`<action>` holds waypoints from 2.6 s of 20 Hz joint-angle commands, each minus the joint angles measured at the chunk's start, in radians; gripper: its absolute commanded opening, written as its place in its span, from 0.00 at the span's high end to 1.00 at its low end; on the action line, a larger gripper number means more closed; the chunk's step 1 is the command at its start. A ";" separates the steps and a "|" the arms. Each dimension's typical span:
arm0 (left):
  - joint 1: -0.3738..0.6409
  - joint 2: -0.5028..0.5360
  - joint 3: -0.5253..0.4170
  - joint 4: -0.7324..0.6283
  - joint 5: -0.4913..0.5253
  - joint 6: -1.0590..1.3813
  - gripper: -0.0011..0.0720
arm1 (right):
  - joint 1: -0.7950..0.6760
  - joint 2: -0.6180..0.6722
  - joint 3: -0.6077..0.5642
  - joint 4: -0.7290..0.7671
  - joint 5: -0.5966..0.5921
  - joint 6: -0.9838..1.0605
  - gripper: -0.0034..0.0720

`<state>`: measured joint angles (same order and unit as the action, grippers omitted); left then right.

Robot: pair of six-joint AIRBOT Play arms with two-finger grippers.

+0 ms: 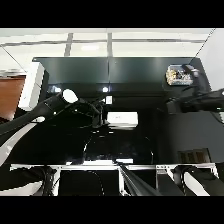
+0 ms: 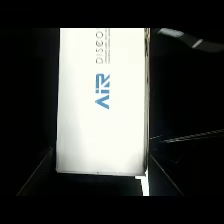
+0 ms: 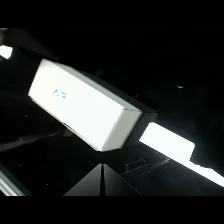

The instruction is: Fold the box and place the chain.

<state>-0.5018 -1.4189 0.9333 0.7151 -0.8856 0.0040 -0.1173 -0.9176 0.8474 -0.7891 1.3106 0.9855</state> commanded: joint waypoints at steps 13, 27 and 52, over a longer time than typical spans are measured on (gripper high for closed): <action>-0.178 -0.261 0.372 0.070 -0.071 -0.482 0.02 | -0.087 0.072 -0.065 -0.114 -0.039 0.024 0.92; -0.231 -0.260 0.388 0.282 -0.208 -0.397 0.02 | -0.087 0.072 -0.065 -0.128 -0.039 0.024 0.92; 0.913 0.335 -0.017 0.876 -0.663 -1.345 0.54 | -0.087 0.072 -0.065 -0.128 -0.047 0.024 0.92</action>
<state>0.2123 -1.1522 1.0332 1.6070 -1.5570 -1.3857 -0.2039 -0.8467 0.7834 -0.9176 1.2697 1.0096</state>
